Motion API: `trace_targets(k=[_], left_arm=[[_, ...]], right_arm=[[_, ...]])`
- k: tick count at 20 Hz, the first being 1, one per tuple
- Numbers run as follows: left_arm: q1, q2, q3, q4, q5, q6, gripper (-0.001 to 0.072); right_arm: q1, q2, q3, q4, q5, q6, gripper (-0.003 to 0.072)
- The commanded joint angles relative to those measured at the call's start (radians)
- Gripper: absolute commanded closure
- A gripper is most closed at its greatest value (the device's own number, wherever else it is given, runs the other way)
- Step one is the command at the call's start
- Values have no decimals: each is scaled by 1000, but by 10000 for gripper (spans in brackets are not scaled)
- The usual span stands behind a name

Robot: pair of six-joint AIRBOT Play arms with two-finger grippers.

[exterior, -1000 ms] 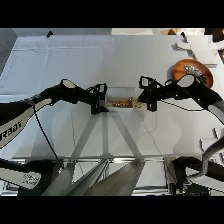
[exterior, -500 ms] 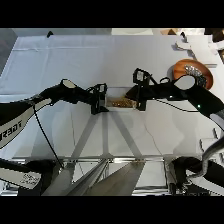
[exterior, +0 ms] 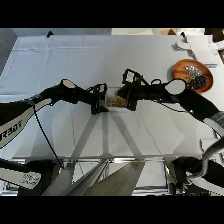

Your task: Fold the box and place the chain.

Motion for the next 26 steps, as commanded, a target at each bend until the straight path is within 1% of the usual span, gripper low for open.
trace_targets(k=[1,5,6,7,8,10,12,14,16,18,22,24,26], left_arm=[[0,0,0,0,0,0,453],[0,0,0,0,0,0,453],[0,0,0,0,0,0,453],[0,0,0,0,0,0,453],[0,0,0,0,0,0,453],[0,0,0,0,0,0,453],[0,0,0,0,0,0,453],[0,0,0,0,0,0,453],[0,0,0,0,0,0,453],[0,0,0,0,0,0,453],[0,0,0,0,0,0,453],[0,0,0,0,0,0,453],[0,0,0,0,0,0,453]], right_arm=[[41,-32,1,5,-38,-3,677],[59,-114,1,3,-60,2,669],[57,-116,1,3,-61,2,610],[55,-114,1,5,-60,2,502],[48,-111,1,5,-51,2,454],[24,-101,1,4,-2,1,453],[-9,-71,1,4,86,0,454],[-59,-25,1,1,176,0,454],[-131,24,1,-4,234,-1,454],[-212,52,1,-22,262,-9,464],[-351,31,1,-120,329,-12,461],[-385,7,0,-156,335,-26,447],[-400,-23,-1,-186,335,-85,447]])
